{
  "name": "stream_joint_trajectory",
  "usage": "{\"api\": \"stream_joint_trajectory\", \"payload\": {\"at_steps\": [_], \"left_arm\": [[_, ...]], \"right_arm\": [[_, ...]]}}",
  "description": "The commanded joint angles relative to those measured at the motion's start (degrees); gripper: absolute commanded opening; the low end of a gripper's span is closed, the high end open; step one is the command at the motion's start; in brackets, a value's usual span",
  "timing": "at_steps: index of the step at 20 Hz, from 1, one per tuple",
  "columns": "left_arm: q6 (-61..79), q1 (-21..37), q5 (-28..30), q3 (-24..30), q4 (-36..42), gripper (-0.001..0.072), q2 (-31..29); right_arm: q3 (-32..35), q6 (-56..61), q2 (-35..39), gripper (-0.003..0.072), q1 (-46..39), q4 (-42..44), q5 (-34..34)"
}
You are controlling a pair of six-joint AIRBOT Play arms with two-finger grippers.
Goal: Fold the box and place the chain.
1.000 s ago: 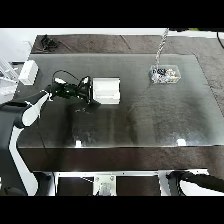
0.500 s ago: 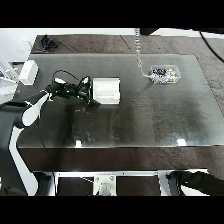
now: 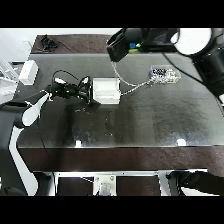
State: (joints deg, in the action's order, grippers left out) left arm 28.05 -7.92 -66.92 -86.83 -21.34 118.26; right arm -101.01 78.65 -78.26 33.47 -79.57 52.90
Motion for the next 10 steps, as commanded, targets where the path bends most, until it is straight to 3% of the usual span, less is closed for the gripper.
{"api": "stream_joint_trajectory", "payload": {"at_steps": [1,10], "left_arm": [[0.0,0.0,0.0,0.0,0.0,0.0355,0.0],[0.0,0.0,0.0,0.0,0.0,0.0355,0.0]], "right_arm": [[2.1,-0.1,-2.1,0.0011,0.4,3.1,0.0],[7.5,-0.1,-10.0,0.0010,0.4,11.6,-5.8]]}}
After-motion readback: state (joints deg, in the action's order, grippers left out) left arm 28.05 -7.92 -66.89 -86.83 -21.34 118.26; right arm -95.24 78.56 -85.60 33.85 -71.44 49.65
